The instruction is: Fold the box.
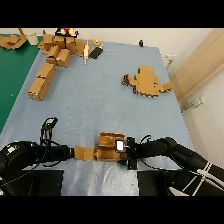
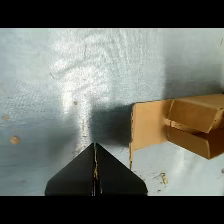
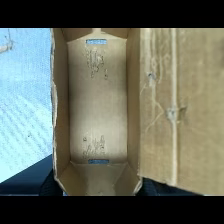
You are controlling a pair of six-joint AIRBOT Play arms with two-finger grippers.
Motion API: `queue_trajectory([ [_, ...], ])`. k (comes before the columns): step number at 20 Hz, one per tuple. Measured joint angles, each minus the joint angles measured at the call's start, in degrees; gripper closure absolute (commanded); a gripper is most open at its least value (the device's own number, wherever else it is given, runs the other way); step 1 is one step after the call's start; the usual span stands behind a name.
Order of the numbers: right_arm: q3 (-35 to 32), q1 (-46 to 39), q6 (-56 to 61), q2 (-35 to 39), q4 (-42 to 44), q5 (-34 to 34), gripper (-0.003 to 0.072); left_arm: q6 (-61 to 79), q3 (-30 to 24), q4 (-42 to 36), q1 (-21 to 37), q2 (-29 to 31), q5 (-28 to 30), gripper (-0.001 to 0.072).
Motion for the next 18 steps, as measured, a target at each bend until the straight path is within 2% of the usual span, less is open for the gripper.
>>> queue_trajectory([
  [11,0.0,0.0,0.0,0.0,0.0,0.0,0.0168,13.0,-7.6,-20.4,0.6,0.0,10.6,0.0699],
  [18,0.0,0.0,0.0,0.0,0.0,0.0,0.0168,22.0,-10.3,-30.9,0.6,0.0,13.7,0.0699],
])
